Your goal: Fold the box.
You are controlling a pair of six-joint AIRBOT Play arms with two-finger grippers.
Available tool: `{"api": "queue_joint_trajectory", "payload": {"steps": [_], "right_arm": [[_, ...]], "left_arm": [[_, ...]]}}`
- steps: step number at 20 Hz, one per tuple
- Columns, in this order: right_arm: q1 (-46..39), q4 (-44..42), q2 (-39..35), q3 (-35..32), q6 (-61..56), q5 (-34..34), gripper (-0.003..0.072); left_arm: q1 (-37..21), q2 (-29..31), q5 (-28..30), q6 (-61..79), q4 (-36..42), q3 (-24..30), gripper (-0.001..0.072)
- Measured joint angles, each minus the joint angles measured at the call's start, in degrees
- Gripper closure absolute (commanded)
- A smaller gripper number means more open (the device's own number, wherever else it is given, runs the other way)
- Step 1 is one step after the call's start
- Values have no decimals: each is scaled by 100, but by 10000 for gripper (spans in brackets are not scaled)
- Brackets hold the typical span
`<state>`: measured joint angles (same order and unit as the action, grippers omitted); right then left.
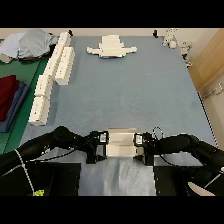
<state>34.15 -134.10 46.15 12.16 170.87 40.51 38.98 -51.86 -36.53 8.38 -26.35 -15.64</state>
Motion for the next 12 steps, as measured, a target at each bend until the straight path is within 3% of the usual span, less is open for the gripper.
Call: {"api": "queue_joint_trajectory", "payload": {"steps": [12], "right_arm": [[2, -2, 0, -2, 2, 0, 171]], "left_arm": [[487, -295, 555, -26, 221, -61, 16]]}}
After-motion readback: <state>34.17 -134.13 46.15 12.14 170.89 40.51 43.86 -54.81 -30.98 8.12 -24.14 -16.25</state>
